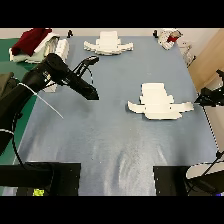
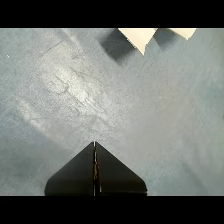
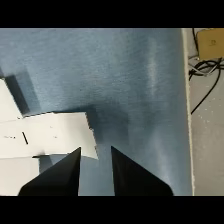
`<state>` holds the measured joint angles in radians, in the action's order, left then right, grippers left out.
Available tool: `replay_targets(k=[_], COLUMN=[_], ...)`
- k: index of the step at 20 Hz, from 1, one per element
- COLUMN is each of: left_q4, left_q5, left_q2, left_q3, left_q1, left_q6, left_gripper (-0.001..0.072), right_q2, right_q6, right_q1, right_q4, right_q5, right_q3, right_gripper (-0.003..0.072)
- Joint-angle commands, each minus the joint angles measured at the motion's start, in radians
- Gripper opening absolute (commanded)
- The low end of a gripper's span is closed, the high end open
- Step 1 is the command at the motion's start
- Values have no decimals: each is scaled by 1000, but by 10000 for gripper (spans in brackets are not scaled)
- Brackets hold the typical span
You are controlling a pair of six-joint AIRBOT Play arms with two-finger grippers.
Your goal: Fold the box.
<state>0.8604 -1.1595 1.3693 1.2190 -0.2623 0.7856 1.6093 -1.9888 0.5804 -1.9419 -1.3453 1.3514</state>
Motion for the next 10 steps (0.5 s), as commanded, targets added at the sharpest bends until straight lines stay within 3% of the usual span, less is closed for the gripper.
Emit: replay_targets(k=[1,10], left_q4=[-31,-79], left_q5=[0,0], left_q2=[1,1], left_q3=[0,0], left_q1=[0,0], left_q6=[0,0], left_gripper=[13,13], right_q2=[71,127], right_q6=[-173,-282], right_q1=[42,32], right_q4=[-73,-246], right_q5=[-26,-78], right_q3=[21,34], right_gripper=[308,308])
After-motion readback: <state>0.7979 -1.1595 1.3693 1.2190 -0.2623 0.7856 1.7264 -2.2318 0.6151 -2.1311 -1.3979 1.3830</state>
